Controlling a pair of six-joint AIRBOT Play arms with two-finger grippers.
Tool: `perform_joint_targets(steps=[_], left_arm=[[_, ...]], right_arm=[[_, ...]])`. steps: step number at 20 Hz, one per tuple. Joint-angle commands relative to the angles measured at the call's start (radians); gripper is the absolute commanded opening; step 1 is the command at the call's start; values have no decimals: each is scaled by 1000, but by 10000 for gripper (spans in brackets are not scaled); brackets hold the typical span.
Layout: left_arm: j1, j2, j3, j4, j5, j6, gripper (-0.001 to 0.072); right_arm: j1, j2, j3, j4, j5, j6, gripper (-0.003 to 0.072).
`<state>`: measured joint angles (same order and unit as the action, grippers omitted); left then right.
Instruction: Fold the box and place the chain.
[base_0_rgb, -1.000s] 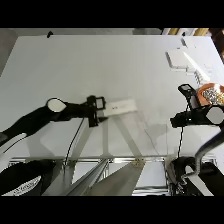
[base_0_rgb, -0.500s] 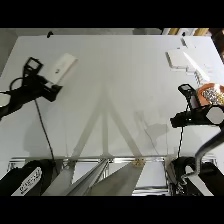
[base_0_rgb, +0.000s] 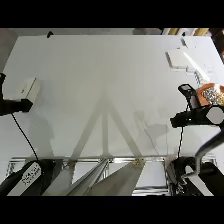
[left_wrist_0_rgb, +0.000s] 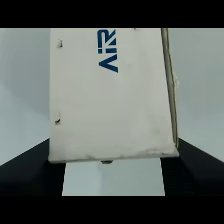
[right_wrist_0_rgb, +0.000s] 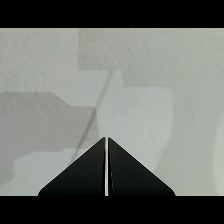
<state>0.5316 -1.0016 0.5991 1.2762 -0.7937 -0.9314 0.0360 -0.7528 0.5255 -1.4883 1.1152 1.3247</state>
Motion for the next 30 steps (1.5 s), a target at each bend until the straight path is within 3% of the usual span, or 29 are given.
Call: perform_joint_targets(steps=[1, 2, 6, 7, 12, 18, 25, 30], left_arm=[[30, -13, -1, 235, -87, -225, 463], [30, -13, -1, 236, -87, -249, 540], [21, -1, -1, 224, -92, -259, 607], [7, 18, 0, 224, -77, -259, 707], [-85, 141, 0, 224, -51, -257, 700], [-165, 202, 0, 217, -23, -266, 696], [-178, 171, 0, 217, 99, -266, 695], [-178, 119, 0, 229, 105, -266, 695]], right_arm=[[-1, 1, 0, 0, 0, 0, 16], [-1, 1, 0, 0, 0, 0, 16], [-1, 1, 0, 0, 0, 0, 16], [-1, 1, 0, 0, 0, 0, 16], [-1, 1, 0, 0, 0, 0, 16], [-1, 1, 0, 0, 0, 0, 16], [-1, 1, 0, 0, 0, 0, 16], [-1, 1, 0, 0, 0, 0, 16]])
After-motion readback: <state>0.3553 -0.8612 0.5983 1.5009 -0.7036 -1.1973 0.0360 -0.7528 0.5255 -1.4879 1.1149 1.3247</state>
